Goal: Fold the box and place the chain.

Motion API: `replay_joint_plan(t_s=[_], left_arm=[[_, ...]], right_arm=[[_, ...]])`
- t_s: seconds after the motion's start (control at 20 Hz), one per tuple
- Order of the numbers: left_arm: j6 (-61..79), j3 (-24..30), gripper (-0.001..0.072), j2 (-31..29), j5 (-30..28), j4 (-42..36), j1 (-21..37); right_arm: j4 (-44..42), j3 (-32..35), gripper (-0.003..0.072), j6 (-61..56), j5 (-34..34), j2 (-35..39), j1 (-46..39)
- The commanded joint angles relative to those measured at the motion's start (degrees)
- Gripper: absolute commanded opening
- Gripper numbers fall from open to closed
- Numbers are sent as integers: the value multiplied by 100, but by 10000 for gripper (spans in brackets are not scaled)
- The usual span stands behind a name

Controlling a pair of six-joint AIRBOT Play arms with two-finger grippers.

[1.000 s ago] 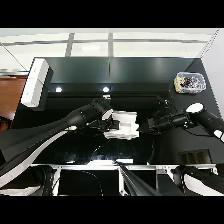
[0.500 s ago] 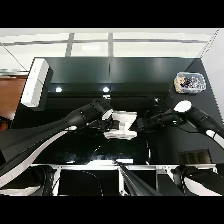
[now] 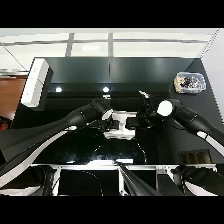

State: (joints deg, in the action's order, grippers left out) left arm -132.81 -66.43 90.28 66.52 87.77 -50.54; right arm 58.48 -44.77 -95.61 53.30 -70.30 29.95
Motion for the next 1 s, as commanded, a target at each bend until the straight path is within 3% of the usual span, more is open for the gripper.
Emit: replay_joint_plan(t_s=[0.0,0.15,0.25,0.35,0.55,0.6,0.95], left_arm=[[0,2,31,4,13,-24,2],[-2,2,30,4,109,-22,2],[-2,2,30,4,107,-20,4],[-2,2,30,4,107,-20,2],[-2,2,30,4,98,-20,4],[-2,2,30,4,103,-17,4],[-2,2,30,4,125,-20,4]], right_arm=[[1416,-313,561,-1462,232,0,422],[1644,-411,559,-2002,490,-4,546],[1700,-411,480,-2186,605,-44,678],[1698,-411,479,-2291,619,-103,813],[1700,-413,343,-2461,490,-358,986],[1698,-413,240,-2455,468,-417,992],[1661,-428,233,-2758,428,-654,992]])
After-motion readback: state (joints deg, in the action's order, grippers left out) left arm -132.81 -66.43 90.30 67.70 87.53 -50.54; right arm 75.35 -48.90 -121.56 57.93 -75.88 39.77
